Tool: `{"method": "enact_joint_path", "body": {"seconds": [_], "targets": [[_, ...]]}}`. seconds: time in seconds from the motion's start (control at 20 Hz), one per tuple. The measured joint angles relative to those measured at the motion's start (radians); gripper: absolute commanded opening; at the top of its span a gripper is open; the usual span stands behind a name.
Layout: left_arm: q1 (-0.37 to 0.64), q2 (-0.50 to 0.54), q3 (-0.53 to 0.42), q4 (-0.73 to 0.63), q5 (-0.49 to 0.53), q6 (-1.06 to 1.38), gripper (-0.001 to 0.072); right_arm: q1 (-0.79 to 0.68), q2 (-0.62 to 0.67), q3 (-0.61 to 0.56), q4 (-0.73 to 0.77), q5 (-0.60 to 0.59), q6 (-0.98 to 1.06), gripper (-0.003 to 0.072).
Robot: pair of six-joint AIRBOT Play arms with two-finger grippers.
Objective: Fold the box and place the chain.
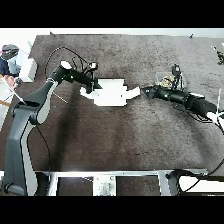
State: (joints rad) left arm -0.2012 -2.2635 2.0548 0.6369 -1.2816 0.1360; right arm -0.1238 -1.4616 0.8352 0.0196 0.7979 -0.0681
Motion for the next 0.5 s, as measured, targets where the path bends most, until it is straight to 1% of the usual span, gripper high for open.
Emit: {"method": "enact_joint_path", "body": {"seconds": [0.05,0.2,0.25,0.3,0.35,0.5], "targets": [[0.000,0.000,0.000,0.000,0.002,0.002,0.0011,0.002,0.000,0.005,-0.001,0.015,-0.029,0.0539],[0.000,0.000,0.000,0.003,0.006,0.002,0.0011,0.035,0.000,0.034,-0.045,0.055,-0.099,0.0539],[-0.001,0.000,0.000,0.003,0.007,0.002,0.0011,0.056,0.000,0.049,-0.083,0.056,-0.114,0.0541],[-0.001,0.000,0.000,0.004,0.008,0.002,0.0011,0.080,0.000,0.063,-0.127,0.056,-0.124,0.0563],[-0.001,0.000,0.000,0.004,0.009,0.002,0.0011,0.108,0.000,0.079,-0.178,0.051,-0.133,0.0623],[-0.001,0.000,0.000,0.005,0.009,0.003,0.0011,0.190,-0.006,0.119,-0.343,0.024,-0.147,0.0621]]}}
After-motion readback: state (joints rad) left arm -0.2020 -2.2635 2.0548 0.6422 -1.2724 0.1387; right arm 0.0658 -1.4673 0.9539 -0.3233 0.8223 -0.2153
